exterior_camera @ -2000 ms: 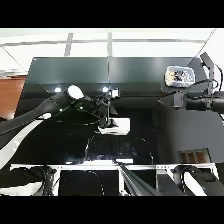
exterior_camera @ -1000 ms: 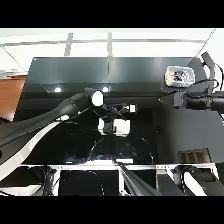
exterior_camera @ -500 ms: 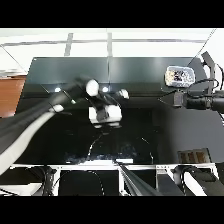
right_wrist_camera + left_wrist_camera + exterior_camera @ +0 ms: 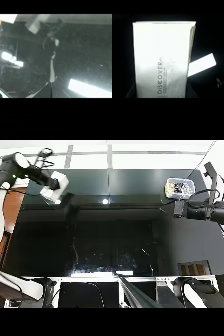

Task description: Fold the box and place the chain.

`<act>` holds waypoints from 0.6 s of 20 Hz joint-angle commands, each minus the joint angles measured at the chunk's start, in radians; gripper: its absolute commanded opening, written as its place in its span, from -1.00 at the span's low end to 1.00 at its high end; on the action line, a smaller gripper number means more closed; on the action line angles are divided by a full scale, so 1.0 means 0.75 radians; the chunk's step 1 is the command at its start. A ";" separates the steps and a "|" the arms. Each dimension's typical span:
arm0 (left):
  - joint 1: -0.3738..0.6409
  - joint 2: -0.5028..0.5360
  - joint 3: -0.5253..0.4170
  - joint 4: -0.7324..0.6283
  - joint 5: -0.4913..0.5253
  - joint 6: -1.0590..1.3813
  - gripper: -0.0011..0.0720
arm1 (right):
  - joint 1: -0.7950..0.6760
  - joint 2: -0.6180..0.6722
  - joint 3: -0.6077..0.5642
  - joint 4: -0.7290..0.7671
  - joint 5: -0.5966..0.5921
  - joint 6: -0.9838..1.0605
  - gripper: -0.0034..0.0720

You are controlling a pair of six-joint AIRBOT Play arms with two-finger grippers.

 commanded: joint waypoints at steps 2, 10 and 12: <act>0.190 -0.299 0.398 0.068 -0.072 -0.150 -0.05 | -0.001 0.001 0.001 0.009 -0.020 0.019 -0.88; 0.251 -0.404 0.475 0.260 -0.096 -0.222 0.02 | -0.001 0.001 0.001 0.008 -0.032 0.034 -0.88; 0.247 -0.387 0.478 0.261 -0.101 -0.263 1.00 | -0.001 0.001 0.001 0.008 -0.041 0.034 -0.88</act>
